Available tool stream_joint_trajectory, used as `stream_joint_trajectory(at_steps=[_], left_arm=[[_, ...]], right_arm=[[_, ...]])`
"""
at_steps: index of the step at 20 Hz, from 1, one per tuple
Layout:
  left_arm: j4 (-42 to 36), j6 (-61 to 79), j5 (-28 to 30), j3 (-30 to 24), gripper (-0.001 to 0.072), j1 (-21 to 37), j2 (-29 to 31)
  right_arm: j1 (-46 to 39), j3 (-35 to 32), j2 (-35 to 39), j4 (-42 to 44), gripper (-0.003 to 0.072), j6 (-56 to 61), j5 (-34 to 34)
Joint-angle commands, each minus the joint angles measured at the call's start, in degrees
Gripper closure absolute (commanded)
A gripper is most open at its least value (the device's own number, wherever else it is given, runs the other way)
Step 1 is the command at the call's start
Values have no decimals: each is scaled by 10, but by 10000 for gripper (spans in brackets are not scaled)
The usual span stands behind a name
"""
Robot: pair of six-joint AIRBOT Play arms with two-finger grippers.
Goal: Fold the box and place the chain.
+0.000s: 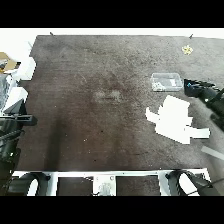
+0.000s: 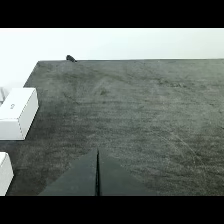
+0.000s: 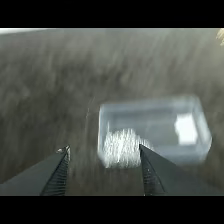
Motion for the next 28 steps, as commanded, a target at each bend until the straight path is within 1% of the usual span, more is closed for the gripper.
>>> stream_joint_trajectory(at_steps=[1, 3, 5, 6, 7, 10, 12, 14, 18, 23, 25, 28], left_arm=[[0, 0, 0, 0, 697, 0, 0], [0, 0, 0, 0, 697, 0, 0], [0, 0, 0, 0, 697, 0, 0], [0, 0, 0, 0, 697, 0, 0], [0, 0, 0, 0, 697, 0, 0], [0, 0, 0, 0, 697, 0, 0], [0, 0, 0, 0, 697, 0, 0], [0, 0, 0, 0, 697, 0, 0], [0, 0, 0, 0, 697, 0, 0], [0, 0, 0, 0, 697, 0, 0], [0, 0, 0, 0, 697, 0, 0], [0, 0, 0, 0, 697, 0, 0]], right_arm=[[-178, 117, -99, -269, 204, 317, 323], [-267, 167, -129, -282, 205, 328, 447], [-332, 207, -164, -303, 206, 333, 546], [-353, 226, -183, -323, 283, 339, 575], [-371, 243, -202, -340, 313, 347, 589], [-390, 284, -247, -389, 311, 356, 603], [-389, 292, -274, -444, 302, 351, 601], [-389, 292, -302, -470, 293, 346, 602], [-389, 292, -348, -467, 294, 311, 601], [-388, 291, -404, -440, 295, 262, 584], [-387, 290, -432, -412, 296, 245, 584], [-364, 262, -468, -402, 302, 200, 578]])
